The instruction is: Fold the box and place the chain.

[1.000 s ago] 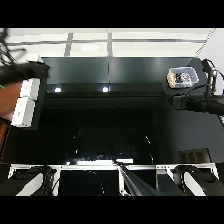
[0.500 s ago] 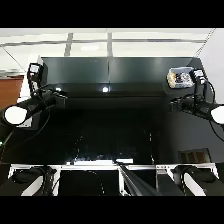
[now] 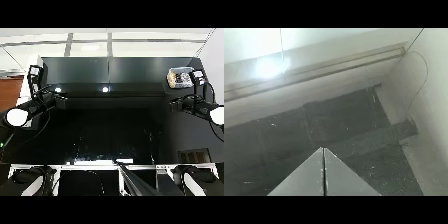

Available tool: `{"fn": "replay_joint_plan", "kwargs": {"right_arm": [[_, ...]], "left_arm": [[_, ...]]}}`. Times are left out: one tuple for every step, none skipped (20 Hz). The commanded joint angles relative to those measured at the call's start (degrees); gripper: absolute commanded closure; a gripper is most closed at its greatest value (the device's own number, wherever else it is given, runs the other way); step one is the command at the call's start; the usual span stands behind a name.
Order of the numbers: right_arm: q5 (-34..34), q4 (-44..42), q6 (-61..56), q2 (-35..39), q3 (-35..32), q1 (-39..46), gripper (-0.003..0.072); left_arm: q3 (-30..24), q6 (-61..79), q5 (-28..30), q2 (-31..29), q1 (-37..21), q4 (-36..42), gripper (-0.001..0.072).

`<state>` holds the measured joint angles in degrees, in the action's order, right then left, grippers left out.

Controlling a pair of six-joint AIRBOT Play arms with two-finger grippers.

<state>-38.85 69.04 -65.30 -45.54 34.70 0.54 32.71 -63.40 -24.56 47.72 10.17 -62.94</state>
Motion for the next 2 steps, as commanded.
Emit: {"fn": "replay_joint_plan", "kwargs": {"right_arm": [[0.09, 0.13, -0.02, -0.02, 0.0, -0.07, 0.0676], [0.09, 0.13, 0.0, -0.02, -0.02, -0.07, 0.0677]], "left_arm": [[-0.04, -0.07, 0.11, -0.07, 0.02, -0.04, 0.0684], [-0.04, -0.07, 0.11, -0.07, 0.02, -0.02, 0.0684]]}}
